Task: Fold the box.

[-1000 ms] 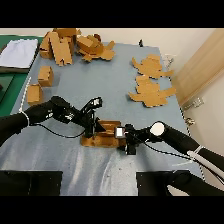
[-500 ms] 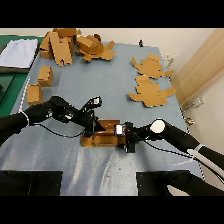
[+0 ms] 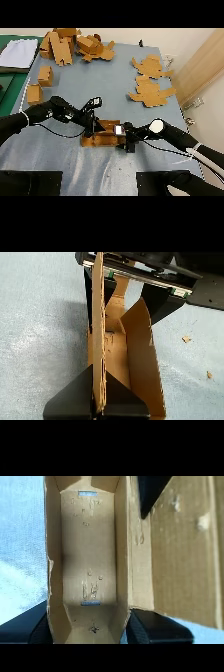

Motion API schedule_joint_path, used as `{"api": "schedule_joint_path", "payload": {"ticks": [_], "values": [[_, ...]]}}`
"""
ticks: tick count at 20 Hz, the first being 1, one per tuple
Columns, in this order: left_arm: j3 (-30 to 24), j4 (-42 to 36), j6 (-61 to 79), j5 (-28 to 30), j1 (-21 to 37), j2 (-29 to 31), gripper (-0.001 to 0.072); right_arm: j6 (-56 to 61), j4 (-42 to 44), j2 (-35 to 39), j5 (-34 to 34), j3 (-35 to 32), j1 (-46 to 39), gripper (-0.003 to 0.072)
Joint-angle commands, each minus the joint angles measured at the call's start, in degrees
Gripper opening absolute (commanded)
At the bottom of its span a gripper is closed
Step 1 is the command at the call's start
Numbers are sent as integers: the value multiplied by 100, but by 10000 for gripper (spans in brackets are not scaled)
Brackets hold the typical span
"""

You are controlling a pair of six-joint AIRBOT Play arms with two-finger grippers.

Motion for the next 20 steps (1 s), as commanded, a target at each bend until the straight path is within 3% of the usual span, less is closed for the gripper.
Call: {"api": "schedule_joint_path", "payload": {"ticks": [1,8,20], "values": [[2,0,2,9,-2,-2,10,4,-24,-11,-11,2,4,589],[2,-2,2,11,-2,-2,10,4,-20,-17,-330,4,4,589],[2,0,2,7,-2,-2,10,420,-42,-20,-214,2,4,590]]}}
